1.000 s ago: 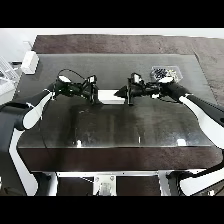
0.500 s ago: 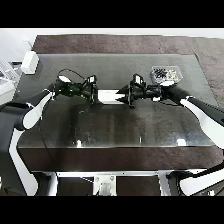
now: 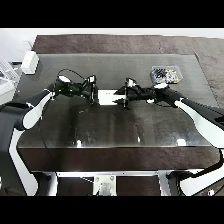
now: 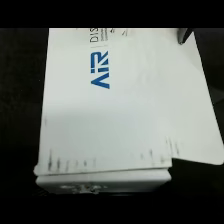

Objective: Fold the box and place the chain.

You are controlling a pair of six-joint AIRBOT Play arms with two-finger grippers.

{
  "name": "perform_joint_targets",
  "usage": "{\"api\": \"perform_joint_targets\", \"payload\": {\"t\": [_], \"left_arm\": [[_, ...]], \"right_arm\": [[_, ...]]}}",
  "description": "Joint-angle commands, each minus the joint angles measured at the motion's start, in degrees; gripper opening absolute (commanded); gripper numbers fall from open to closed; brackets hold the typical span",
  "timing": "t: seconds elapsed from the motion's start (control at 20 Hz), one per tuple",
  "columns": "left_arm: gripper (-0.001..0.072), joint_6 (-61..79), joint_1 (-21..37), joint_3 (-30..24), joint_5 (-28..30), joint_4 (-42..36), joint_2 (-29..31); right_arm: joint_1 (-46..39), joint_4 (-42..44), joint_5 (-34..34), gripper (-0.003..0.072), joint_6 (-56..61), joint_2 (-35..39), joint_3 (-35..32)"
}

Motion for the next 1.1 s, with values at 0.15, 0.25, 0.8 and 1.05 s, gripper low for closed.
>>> {"api": "perform_joint_targets", "payload": {"t": [0.15,0.25,0.8,1.05], "left_arm": [[0.0408,0.0,0.0,0.0,0.0,0.0,0.0],[0.0408,0.0,0.0,0.0,0.0,0.0,0.0],[0.0408,0.0,0.0,0.0,0.0,0.0,0.0],[0.0408,0.0,0.0,0.0,0.0,0.0,0.0]], "right_arm": [[0.3,0.3,-1.4,0.0454,-2.7,0.0,0.8],[0.3,0.3,-1.7,0.0454,-2.7,0.0,1.4],[0.2,-0.4,3.7,0.0456,-2.2,0.0,3.5],[0.2,-4.3,5.2,0.0433,1.8,0.3,0.9]]}}
